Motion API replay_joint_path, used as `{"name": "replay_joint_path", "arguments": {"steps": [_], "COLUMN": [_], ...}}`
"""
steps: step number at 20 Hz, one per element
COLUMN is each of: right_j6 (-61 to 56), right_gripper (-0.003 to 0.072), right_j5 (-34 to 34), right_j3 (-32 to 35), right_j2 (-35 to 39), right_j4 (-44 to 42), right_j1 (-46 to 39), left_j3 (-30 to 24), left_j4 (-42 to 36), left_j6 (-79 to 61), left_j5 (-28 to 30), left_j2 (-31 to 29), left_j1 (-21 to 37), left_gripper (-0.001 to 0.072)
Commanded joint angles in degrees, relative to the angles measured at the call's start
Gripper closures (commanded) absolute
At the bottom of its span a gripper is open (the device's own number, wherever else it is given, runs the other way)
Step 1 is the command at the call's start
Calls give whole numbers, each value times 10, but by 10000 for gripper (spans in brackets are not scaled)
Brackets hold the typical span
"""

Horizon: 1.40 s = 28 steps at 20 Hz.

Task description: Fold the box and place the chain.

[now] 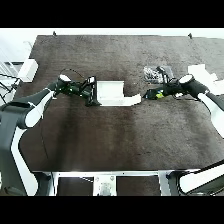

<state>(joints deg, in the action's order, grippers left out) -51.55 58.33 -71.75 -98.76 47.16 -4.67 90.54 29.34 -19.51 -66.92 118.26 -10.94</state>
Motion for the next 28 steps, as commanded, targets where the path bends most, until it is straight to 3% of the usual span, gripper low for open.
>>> {"name": "replay_joint_path", "arguments": {"steps": [1, 9, 13, 15, 17, 18, 22, 23, 28], "right_j6": [-18, -18, -20, -27, -36, -38, -55, -55, -71], "right_gripper": [679, 676, 591, 458, 435, 375, 355, 292, 284], "right_j5": [7, 38, 37, 37, 37, 37, 33, 30, 30], "right_j3": [2, -10, -12, -16, -25, -29, -34, -34, -38], "right_j2": [-30, -25, -6, -2, -2, -2, -3, -4, -4], "right_j4": [-37, -76, -76, -78, -82, -88, -91, -91, -97], "right_j1": [24, 89, 91, 90, 91, 92, 97, 99, 108], "left_j3": [0, 0, 0, 0, 0, 0, 0, 0, 0], "left_j4": [0, 0, 0, 0, 0, 0, 0, 0, 0], "left_j6": [0, 0, 0, 0, 0, 0, 0, 0, 0], "left_j5": [0, 0, 0, 0, 0, 0, 0, 0, 0], "left_j2": [0, 0, 0, 0, 0, 0, 0, 0, 0], "left_j1": [0, 0, 0, 0, 0, 0, 0, 0, 0], "left_gripper": [215, 215, 215, 215, 215, 215, 215, 215, 215]}}
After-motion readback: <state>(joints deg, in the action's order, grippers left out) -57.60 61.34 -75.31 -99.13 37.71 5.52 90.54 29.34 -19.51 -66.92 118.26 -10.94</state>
